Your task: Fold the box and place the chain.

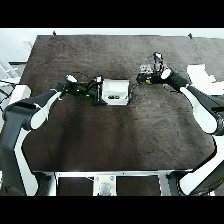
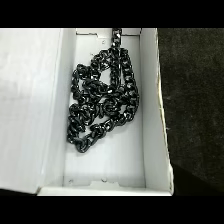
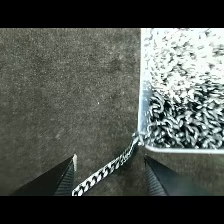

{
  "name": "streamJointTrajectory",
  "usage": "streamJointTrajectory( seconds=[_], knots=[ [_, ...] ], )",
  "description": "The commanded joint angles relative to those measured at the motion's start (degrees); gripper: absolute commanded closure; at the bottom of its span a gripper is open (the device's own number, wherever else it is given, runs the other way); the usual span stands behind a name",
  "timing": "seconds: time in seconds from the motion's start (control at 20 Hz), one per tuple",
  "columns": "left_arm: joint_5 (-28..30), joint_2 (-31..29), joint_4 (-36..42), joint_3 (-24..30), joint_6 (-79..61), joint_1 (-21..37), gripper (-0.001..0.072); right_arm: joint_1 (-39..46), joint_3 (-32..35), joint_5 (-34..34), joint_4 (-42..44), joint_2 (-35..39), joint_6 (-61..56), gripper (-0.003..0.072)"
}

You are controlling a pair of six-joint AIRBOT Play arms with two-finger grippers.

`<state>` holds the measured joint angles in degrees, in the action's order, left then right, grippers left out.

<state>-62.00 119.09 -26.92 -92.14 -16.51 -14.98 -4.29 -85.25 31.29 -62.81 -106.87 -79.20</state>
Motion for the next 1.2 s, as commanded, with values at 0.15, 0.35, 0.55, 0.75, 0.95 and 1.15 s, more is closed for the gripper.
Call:
streamJointTrajectory(
  seconds=[0.15, 0.35, 0.55, 0.75, 0.95, 1.15],
  knots=[
    [-0.02, -0.04, 0.04, -0.04, 0.0, 0.02, 0.0344, -0.48, -1.4, -0.68, 1.33, -2.27, 7.65, 0.0396],
    [-0.02, -0.04, 0.02, -0.04, 0.0, 0.02, 0.0344, -0.74, -1.4, -0.76, 1.31, -1.77, 10.47, 0.0678],
    [-0.02, -0.04, 0.04, -0.04, 0.0, 0.02, 0.0344, -0.63, -1.38, 1.27, 1.29, 3.89, 10.45, 0.068],
    [-0.04, -0.02, 0.04, -0.02, 0.0, 0.02, 0.0344, -0.76, -1.38, 9.92, 0.94, 15.8, 9.77, 0.068],
    [-0.09, -0.04, 0.04, -0.04, 0.0, 0.02, 0.0344, -3.1, -1.38, 16.04, -4.11, 28.35, 6.67, 0.0681],
    [-0.13, -0.04, 0.04, -0.04, 0.0, 0.02, 0.0344, -9.33, -1.38, 19.02, -12.37, 37.09, 1.99, 0.0681]
  ],
)
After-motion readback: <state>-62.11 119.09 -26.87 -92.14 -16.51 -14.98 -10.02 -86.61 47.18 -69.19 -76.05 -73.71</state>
